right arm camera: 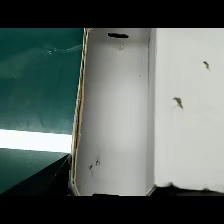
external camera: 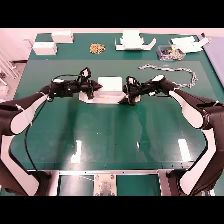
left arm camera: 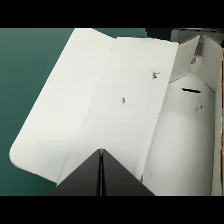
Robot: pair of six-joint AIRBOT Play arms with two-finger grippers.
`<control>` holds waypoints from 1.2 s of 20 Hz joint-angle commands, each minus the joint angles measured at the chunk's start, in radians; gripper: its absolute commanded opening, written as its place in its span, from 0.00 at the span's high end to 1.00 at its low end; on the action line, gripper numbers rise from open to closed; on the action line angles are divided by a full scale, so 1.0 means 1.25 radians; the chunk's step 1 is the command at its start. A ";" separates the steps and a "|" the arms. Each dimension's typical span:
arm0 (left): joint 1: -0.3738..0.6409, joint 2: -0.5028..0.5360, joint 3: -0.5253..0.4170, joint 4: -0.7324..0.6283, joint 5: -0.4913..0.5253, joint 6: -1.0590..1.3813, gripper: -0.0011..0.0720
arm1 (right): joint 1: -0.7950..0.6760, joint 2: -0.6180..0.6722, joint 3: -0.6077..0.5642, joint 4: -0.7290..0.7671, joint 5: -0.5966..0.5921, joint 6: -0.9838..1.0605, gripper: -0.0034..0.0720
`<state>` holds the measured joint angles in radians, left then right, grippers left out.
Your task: Fold the box and place the chain.
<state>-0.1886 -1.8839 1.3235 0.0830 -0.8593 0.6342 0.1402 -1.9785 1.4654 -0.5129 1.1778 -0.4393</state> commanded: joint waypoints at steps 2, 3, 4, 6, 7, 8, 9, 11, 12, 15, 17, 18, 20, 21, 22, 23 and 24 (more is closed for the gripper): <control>-0.001 -0.004 0.000 0.036 0.023 0.003 0.96 | 0.001 0.000 0.000 -0.001 0.002 -0.002 0.26; -0.001 -0.004 0.000 0.036 0.021 0.002 0.96 | 0.001 0.000 0.000 -0.001 0.002 -0.002 0.27; -0.001 -0.004 0.000 0.036 0.020 0.002 0.96 | 0.001 0.000 0.000 -0.001 0.002 -0.002 0.27; 0.000 -0.002 0.000 0.036 0.016 0.003 0.96 | 0.001 0.000 0.000 -0.001 0.002 -0.002 0.26; 0.000 0.004 0.000 0.036 0.014 0.005 0.96 | 0.001 0.000 0.000 -0.001 0.002 -0.002 0.26; 0.000 0.015 0.002 0.035 0.006 0.017 0.96 | 0.001 0.000 0.000 -0.001 0.002 -0.002 0.26; 0.000 0.026 0.003 0.034 0.005 0.026 0.96 | 0.001 0.000 0.000 -0.001 0.002 -0.002 0.27; 0.000 0.056 0.022 0.034 0.005 0.027 0.96 | 0.001 0.000 0.000 -0.001 0.002 -0.002 0.26; 0.000 0.073 0.032 0.034 0.003 0.027 0.96 | 0.001 0.000 0.000 -0.001 0.002 -0.002 0.26; 0.017 0.132 0.039 0.041 -0.007 0.016 0.96 | 0.001 0.000 0.000 -0.001 0.002 -0.002 0.26; 0.050 0.157 0.038 0.079 -0.062 -0.026 0.61 | 0.001 0.000 0.000 -0.001 0.002 -0.002 0.26; 0.070 0.162 0.038 0.101 -0.097 -0.074 0.55 | 0.001 0.000 0.000 0.000 0.002 -0.002 0.26; 0.098 0.163 0.038 0.199 -0.176 -0.139 0.55 | 0.001 0.000 0.000 0.000 0.002 -0.002 0.26; 0.101 0.163 0.038 0.269 -0.194 -0.181 0.54 | 0.001 0.000 0.000 -0.001 0.002 -0.002 0.27; 0.098 0.162 0.038 0.343 -0.206 -0.229 0.24 | 0.001 0.000 0.000 -0.001 0.002 -0.002 0.26; 0.092 0.162 0.037 0.401 -0.209 -0.286 0.14 | 0.001 0.000 0.000 -0.001 0.002 -0.002 0.27; 0.086 0.161 0.034 0.437 -0.216 -0.309 0.14 | 0.001 0.000 0.000 -0.001 0.002 -0.002 0.26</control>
<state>-0.0837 -1.6886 1.3689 0.4301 -1.0672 0.4034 0.1406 -1.9785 1.4654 -0.5140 1.1797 -0.4404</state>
